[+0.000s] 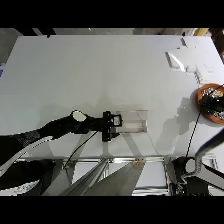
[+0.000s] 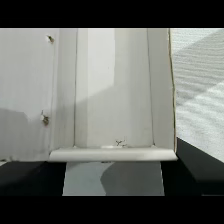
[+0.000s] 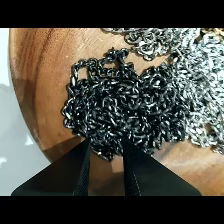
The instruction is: Fold the box and place the chain.
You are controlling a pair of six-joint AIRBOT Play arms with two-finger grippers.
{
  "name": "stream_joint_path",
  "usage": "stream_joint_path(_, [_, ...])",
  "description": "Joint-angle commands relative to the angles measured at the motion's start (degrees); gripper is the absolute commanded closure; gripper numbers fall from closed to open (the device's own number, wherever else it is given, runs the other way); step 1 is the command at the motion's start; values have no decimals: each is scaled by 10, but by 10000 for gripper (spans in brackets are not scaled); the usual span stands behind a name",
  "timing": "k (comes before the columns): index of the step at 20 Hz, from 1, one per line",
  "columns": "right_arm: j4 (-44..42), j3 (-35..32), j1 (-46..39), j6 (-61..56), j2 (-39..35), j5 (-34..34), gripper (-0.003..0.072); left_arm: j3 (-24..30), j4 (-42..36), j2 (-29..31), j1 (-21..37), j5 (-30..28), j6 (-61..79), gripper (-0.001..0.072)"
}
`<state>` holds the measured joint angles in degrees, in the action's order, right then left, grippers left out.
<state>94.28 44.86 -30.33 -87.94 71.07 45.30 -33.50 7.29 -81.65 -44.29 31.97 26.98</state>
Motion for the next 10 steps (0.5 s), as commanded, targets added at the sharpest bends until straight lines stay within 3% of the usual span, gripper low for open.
stream_joint_path(1, [-6, 0, 0, 0, 17, -16, 496, 0, 0, 0, 0, 0, 0, 395])
stream_joint_path(5, [-7, 0, 0, 0, 29, -24, 538, 0, 0, 0, 0, 0, 0, 395])
stream_joint_path(7, [-7, 0, 0, 0, 29, -22, 670, 0, 0, 0, 0, 0, 0, 395])
stream_joint_path(10, [-6, 1, 0, 11, 14, -6, 671, 0, 0, 0, 0, 0, 0, 395])
